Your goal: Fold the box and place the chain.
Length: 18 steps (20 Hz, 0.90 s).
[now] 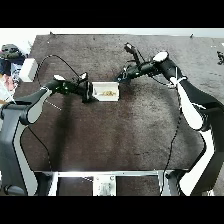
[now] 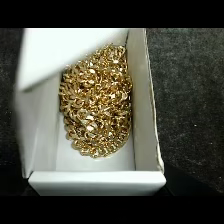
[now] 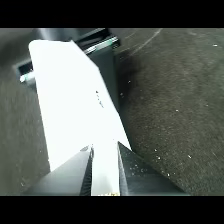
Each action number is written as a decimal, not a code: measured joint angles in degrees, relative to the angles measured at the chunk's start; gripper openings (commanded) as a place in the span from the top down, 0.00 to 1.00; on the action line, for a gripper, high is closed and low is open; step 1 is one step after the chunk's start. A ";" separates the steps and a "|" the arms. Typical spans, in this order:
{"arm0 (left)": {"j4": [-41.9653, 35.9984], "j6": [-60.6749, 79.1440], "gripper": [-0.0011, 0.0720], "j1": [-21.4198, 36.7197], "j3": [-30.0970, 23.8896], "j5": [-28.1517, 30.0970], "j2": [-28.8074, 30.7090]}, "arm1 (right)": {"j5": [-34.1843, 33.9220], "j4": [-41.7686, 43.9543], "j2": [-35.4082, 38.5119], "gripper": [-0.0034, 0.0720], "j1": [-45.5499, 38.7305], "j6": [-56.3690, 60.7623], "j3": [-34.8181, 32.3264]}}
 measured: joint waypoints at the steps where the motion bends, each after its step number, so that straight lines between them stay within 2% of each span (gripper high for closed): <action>1: 0.00 0.00 0.43 0.00 0.00 -0.02 0.00 | 0.66 -0.15 -0.02 0.47 0.48 -1.88 0.04; 3: 0.00 0.00 0.43 0.00 0.00 -0.02 0.00 | 1.29 -0.55 -0.04 0.51 1.55 -5.20 0.04; 12: 0.00 0.00 0.43 0.00 0.00 0.00 0.00 | 0.35 -3.85 -0.15 0.47 5.31 -12.37 -0.07; 18: 0.00 0.00 0.43 0.00 0.00 -0.02 0.00 | 0.37 -4.79 -0.15 0.47 5.90 -12.02 -1.03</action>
